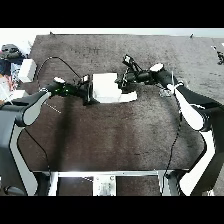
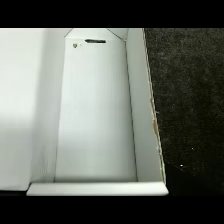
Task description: Fold the box and place the chain.
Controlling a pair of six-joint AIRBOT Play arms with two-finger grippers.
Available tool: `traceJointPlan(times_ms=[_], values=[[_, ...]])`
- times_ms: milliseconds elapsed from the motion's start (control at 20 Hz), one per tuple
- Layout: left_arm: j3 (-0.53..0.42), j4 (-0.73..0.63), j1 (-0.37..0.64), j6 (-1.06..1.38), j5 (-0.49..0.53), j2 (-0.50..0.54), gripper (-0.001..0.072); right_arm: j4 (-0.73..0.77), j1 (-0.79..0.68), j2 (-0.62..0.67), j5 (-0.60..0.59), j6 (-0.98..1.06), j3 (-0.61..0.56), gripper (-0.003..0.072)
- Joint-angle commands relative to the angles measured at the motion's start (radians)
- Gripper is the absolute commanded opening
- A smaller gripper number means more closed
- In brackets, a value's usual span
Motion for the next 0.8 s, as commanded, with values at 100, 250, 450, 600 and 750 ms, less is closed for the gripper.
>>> traceJointPlan(times_ms=[100, 250, 450, 600, 750], values=[[0.000, 0.000, 0.000, 0.001, -0.001, -0.001, 0.0230, -0.055, 0.001, -0.035, 0.039, 0.000, 0.000, 0.0016], [0.000, 0.000, 0.000, 0.001, 0.000, -0.001, 0.0230, -0.070, 0.000, -0.035, 0.008, 0.000, 0.000, 0.0016], [0.000, 0.000, 0.000, 0.001, 0.000, -0.001, 0.0230, -0.070, -0.002, 0.000, -0.008, 0.001, 0.009, 0.0016], [0.000, 0.000, 0.000, 0.001, 0.000, -0.001, 0.0230, -0.074, -0.026, 0.088, 0.103, 0.037, 0.009, 0.0017], [0.000, 0.000, 0.000, 0.000, -0.001, -0.001, 0.0230, -0.174, -0.053, 0.178, 0.401, 0.137, 0.009, 0.0017]])
